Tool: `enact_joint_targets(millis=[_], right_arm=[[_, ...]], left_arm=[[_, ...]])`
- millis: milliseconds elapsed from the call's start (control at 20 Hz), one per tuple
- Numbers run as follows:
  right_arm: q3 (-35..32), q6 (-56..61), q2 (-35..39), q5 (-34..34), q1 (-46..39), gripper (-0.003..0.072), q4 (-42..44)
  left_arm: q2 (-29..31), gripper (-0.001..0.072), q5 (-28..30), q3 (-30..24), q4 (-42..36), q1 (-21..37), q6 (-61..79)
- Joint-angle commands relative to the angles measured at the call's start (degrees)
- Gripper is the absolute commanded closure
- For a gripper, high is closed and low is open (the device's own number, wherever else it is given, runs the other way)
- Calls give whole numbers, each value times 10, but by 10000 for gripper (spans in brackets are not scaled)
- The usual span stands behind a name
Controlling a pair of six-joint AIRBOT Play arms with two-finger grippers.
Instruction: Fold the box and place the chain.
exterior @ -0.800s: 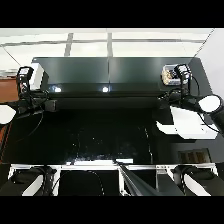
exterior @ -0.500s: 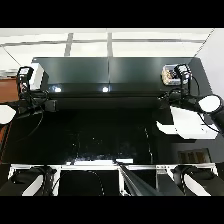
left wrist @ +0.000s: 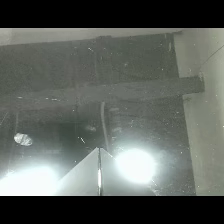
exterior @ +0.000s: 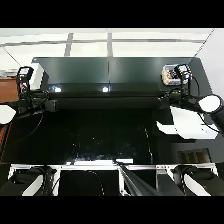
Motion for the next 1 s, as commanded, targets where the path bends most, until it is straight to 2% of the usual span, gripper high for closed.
enact_joint_targets(millis=[0,100,200,300,350,400,450,500,550,650,750,900,950], right_arm=[[0,0,0,-1,0,675,38],[0,0,0,-4,0,675,79],[0,0,-3,-65,2,674,102],[0,0,-3,-156,2,650,104],[0,1,-3,-205,2,434,104],[3,0,-3,-242,1,134,103],[13,-7,-3,-251,-3,-34,89],[29,-14,-3,-236,-11,-34,60],[48,-5,-4,-218,-25,-34,31],[103,73,-17,-169,-97,-34,-33],[175,191,-55,-87,-211,-34,-141],[292,219,-150,105,-362,-34,-293],[326,219,-180,158,-401,-34,-317]], left_arm=[[0,682,5,0,0,0,0],[0,683,55,0,0,0,0],[-1,682,115,0,-15,0,0],[-12,682,208,0,-37,-1,0],[-19,682,243,0,-50,-1,0],[-26,682,263,2,-60,-1,0],[-35,640,257,9,-64,-1,0],[-44,363,232,21,-64,-2,2],[-54,-11,203,32,-64,-2,2],[-69,-3,119,60,-57,-1,5],[-76,-4,63,75,-58,-1,4],[-80,-3,30,75,-60,-1,-22],[-84,-3,24,75,-61,-1,-25]])
